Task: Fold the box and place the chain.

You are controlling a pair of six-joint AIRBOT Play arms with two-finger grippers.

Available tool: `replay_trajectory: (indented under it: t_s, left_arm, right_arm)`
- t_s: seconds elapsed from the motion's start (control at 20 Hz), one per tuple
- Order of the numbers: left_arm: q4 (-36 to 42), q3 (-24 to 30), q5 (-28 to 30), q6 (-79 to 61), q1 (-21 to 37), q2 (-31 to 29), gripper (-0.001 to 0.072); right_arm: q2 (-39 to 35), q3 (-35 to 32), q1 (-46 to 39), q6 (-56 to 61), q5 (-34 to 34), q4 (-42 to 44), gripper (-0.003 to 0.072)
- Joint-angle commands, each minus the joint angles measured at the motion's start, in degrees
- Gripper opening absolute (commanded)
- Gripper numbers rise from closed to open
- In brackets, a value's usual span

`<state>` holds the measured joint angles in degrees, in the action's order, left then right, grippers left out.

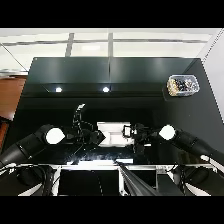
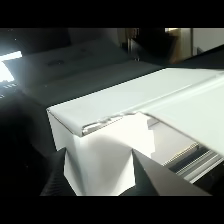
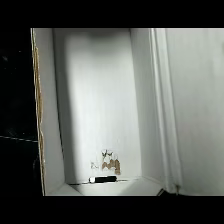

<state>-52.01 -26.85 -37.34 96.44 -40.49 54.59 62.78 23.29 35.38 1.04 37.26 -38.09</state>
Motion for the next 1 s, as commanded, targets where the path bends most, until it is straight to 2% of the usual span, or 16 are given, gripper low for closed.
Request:
replay_trajectory:
  t_s: [0.0,0.55,0.85,0.95]
  left_arm:
    - [0.0,0.0,0.9,0.9,-0.2,0.3,0.0498]
    - [-0.6,-0.1,0.9,3.2,-0.2,0.7,0.0498]
    - [-9.7,-0.1,1.4,11.5,-2.3,0.7,0.0498]
    - [-10.7,-0.1,1.8,12.4,-2.4,0.7,0.0498]
  right_arm:
    - [0.0,0.0,0.0,0.0,0.0,0.0,0.0358]
    - [0.0,0.0,0.0,0.0,0.0,0.0,0.0358]
    - [0.0,0.0,0.0,0.0,0.0,0.0,0.0358]
    - [0.0,0.0,0.0,0.0,0.0,0.0,0.0358]
